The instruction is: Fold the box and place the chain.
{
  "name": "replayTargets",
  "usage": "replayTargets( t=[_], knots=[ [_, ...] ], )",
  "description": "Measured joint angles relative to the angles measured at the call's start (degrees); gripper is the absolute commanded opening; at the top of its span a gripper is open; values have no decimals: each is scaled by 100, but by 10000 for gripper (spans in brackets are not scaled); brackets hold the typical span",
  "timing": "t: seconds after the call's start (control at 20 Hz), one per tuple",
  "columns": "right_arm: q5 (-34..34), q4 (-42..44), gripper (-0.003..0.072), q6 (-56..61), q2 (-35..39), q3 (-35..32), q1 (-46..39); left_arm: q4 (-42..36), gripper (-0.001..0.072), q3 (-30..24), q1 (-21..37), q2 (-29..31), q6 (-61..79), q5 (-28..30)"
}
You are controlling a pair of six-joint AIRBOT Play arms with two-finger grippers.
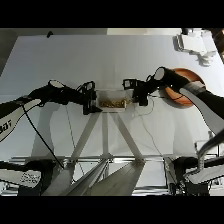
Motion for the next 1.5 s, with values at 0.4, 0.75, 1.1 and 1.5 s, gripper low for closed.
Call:
replayTargets(
  t=[0.4,0.75,1.1,1.5],
  knots=[
    [251,-463,13,874,245,-28,151,0,376,0,0,0,0,-2],
    [234,317,13,1169,1281,-15,181,0,376,0,0,0,0,-2],
    [173,2249,14,1198,2055,-13,184,0,376,0,0,0,0,-2],
    [-435,3733,14,1182,2181,-13,374,0,376,0,0,0,0,0]
  ],
)
